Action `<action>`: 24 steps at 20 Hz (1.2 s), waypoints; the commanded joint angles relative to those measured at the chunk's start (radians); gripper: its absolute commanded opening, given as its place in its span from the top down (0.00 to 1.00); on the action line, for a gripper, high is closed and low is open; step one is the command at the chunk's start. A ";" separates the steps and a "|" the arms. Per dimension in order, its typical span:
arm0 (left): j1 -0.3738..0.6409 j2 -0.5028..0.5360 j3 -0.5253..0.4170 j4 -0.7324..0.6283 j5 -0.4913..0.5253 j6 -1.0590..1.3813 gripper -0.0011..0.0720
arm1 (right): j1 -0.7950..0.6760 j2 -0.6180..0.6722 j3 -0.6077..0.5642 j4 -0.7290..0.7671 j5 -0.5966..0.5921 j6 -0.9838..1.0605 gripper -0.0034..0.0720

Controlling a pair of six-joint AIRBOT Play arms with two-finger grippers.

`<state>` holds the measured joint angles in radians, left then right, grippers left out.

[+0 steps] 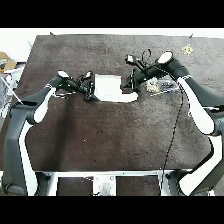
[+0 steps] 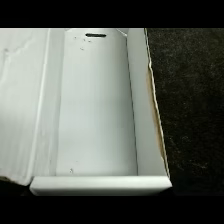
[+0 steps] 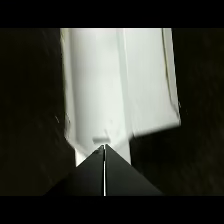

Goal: Fold the box and place the chain.

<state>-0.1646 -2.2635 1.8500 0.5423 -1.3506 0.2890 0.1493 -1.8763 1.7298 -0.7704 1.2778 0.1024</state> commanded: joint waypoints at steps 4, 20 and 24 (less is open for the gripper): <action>-0.001 0.000 0.001 -0.001 0.005 0.000 0.42 | 0.028 -0.082 -0.001 0.293 -0.188 0.048 0.95; -0.001 0.000 0.001 -0.004 0.005 0.000 0.42 | 0.027 -0.183 -0.002 0.213 -0.270 -0.039 0.95; -0.001 0.000 0.001 -0.004 0.005 0.000 0.42 | 0.027 -0.156 0.001 0.217 -0.279 -0.039 0.95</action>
<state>-0.1646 -2.2635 1.8500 0.5385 -1.3453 0.2886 0.1757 -2.0502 1.7287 -0.5545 0.9951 0.0723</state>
